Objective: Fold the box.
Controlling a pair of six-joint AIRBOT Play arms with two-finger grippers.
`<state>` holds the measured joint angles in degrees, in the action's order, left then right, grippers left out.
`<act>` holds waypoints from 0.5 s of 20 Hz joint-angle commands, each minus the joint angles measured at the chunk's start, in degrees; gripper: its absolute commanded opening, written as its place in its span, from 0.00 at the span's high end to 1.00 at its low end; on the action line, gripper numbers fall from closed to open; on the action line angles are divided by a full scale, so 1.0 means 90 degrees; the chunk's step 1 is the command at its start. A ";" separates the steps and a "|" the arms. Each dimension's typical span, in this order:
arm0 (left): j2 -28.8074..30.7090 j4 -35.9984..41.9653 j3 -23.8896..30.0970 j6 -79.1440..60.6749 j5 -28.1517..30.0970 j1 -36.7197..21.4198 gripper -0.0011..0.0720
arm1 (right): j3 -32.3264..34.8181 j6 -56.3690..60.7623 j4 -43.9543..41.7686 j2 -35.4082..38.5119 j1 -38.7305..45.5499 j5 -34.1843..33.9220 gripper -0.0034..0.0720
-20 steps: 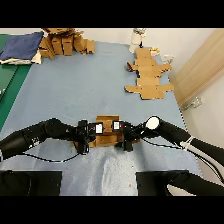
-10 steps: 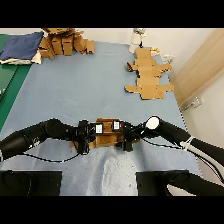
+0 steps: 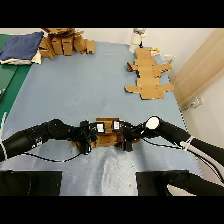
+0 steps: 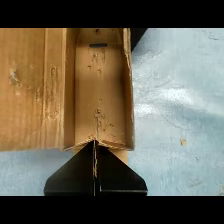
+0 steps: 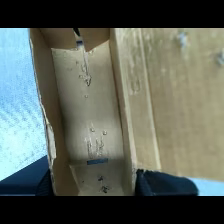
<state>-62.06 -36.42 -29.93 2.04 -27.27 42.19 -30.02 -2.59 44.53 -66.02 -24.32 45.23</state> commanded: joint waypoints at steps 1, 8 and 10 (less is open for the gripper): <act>-0.0066 0.0478 -0.0010 -0.0015 0.0580 0.0075 0.97 | -0.0002 0.0000 0.0005 -0.0005 -0.0007 -0.0002 0.31; -0.0328 0.0792 -0.0010 0.0017 0.0461 0.0075 0.97 | -0.0002 0.0000 0.0005 -0.0005 -0.0007 -0.0002 0.31; -0.0328 0.0789 -0.0010 0.0034 0.0461 0.0075 0.97 | -0.0002 0.0000 0.0005 -0.0007 -0.0007 -0.0002 0.31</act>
<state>-64.69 -30.35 -29.98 2.13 -23.29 42.83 -30.02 -2.57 44.56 -66.04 -24.32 45.19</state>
